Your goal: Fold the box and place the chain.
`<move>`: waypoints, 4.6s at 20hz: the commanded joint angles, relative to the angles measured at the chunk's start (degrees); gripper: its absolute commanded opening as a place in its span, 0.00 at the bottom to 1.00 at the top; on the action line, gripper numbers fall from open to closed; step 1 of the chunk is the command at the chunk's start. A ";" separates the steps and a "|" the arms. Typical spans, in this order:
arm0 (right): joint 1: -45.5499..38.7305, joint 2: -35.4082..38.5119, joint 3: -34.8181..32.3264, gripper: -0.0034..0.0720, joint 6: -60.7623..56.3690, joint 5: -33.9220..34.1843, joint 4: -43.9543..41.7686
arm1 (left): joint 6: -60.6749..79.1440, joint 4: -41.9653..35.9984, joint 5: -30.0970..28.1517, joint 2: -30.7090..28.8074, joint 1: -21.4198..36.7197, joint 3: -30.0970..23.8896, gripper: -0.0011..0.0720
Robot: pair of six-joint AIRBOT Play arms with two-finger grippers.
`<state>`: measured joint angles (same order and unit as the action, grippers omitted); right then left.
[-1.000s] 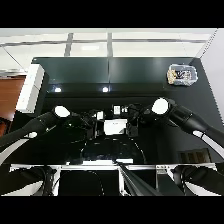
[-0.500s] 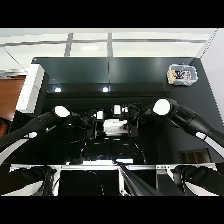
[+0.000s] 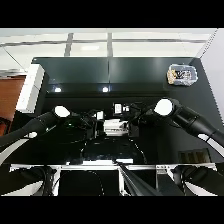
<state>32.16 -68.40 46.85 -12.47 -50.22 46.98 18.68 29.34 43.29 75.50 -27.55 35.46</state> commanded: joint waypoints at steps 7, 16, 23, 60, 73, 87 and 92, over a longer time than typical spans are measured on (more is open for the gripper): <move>0.11 -0.02 -1.05 0.50 -0.20 -0.66 0.22 | -0.02 0.00 0.00 0.02 -0.02 0.02 0.57; 0.28 0.63 -2.08 0.54 -5.38 0.22 0.02 | -0.02 0.00 0.00 0.02 -0.02 0.02 0.57; -0.46 3.45 -2.29 0.07 -46.73 -2.01 -4.02 | -0.02 0.00 0.00 0.02 -0.02 0.02 0.57; -27.69 15.50 -2.99 0.07 -53.70 -14.14 11.56 | -38.45 9.09 5.77 9.55 -11.67 23.74 0.99; -27.69 15.47 -4.70 0.07 -53.18 -10.95 11.58 | -46.84 25.57 14.99 12.22 -14.58 29.20 0.99; -27.69 15.47 -4.81 0.07 -53.29 -10.97 11.56 | -82.84 55.98 33.70 2.01 -7.13 33.14 0.46; -27.69 15.47 -4.85 0.07 -53.29 -10.80 11.52 | -96.76 59.76 49.68 -11.91 23.47 24.85 0.46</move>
<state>4.51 -52.95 42.04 -65.73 -61.12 58.57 -68.01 85.60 83.15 70.30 -19.38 64.31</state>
